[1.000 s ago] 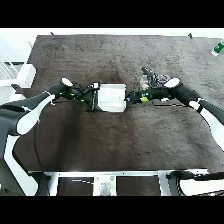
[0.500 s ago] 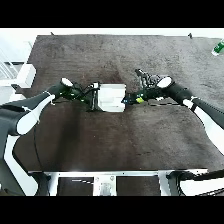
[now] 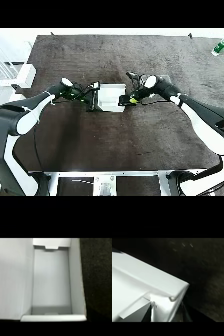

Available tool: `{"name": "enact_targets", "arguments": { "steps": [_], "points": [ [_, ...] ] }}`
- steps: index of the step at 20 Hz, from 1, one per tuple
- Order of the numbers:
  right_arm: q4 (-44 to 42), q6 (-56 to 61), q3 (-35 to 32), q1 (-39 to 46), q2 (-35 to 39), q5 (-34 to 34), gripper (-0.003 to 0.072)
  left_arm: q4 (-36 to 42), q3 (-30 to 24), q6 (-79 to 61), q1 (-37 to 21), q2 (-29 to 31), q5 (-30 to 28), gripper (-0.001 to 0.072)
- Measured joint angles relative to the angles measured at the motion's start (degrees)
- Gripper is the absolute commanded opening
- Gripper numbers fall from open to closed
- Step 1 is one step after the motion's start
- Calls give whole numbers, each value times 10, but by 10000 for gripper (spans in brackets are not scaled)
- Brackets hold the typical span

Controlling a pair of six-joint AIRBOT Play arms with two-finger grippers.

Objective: Fold the box and place the chain.

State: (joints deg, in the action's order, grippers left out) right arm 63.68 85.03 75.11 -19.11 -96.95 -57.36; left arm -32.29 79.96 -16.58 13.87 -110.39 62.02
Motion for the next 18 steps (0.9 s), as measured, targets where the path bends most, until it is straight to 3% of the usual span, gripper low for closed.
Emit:
{"name": "enact_targets", "arguments": {
  "steps": [10, 18],
  "points": [
    [144, 188, 87, -39, -8, -78, 457, 0, 0, 1, 0, 0, 0, 482],
    [178, 267, 116, -58, -41, -89, 456, 0, 0, 1, 0, 0, 0, 482]
  ]
}}
